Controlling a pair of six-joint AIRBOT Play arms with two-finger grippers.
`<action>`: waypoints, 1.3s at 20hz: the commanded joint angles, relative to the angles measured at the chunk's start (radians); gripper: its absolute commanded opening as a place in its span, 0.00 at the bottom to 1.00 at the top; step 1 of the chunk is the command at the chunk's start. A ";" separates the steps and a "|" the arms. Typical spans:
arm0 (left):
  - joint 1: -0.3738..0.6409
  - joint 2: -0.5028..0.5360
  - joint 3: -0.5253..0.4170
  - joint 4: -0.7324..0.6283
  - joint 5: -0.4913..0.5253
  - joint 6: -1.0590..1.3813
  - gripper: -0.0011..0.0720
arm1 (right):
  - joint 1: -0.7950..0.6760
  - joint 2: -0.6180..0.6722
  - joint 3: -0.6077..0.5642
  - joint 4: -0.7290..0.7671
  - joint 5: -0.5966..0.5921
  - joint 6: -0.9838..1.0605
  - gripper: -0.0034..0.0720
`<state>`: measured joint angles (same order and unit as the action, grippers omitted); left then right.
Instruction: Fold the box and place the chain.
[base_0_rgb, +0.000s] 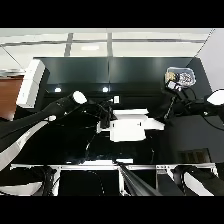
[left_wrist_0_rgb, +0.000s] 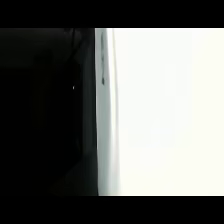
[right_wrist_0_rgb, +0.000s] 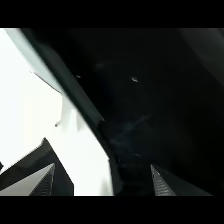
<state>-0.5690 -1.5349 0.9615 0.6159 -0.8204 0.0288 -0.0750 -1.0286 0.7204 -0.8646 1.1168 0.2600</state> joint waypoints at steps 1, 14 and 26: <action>0.006 -0.036 0.000 0.028 0.027 0.027 0.05 | 0.019 0.001 -0.080 0.027 -0.029 -0.039 0.99; 0.010 -0.058 0.021 0.058 -0.024 0.002 0.05 | 0.263 0.001 -0.255 -0.005 -0.190 -0.190 0.99; 0.011 -0.068 0.021 0.065 0.011 0.002 0.05 | 0.430 -0.016 -0.261 0.173 -0.439 -0.191 0.99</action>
<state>-0.5575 -1.6012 0.9821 0.6796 -0.8169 0.0315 0.3363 -1.0412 0.4568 -0.7734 0.7456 0.0681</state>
